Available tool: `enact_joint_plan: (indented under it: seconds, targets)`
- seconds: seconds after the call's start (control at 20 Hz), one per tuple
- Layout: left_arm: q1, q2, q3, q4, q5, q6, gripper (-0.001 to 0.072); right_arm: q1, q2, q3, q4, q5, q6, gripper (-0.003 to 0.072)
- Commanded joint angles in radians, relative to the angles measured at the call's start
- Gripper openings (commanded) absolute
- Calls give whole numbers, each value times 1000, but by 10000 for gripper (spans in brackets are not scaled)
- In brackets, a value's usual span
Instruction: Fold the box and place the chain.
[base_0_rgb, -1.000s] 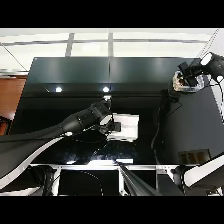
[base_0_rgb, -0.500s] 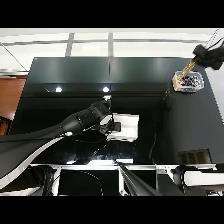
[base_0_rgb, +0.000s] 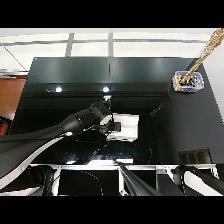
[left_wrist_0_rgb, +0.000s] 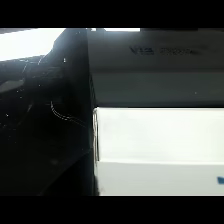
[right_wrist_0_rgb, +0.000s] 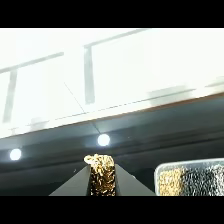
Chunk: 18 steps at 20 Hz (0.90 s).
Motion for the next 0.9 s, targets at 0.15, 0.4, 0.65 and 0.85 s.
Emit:
enact_joint_plan:
  seconds: [0.15, 0.4, 0.65, 0.85]
  targets:
    - [1, 0, 0, 0, 2, 0, 26, 69, 179, -39, 98, 154, -104, 8]
    - [1, 0, 0, 0, 0, 0, 26, 201, 294, -89, 98, 222, -130, 6]
    - [1, 0, 0, 0, 1, 0, 26, 294, 371, -158, 99, 286, -145, 6]
    - [1, 0, 0, 0, 1, 0, 26, 337, 379, -230, 229, 308, -147, 6]
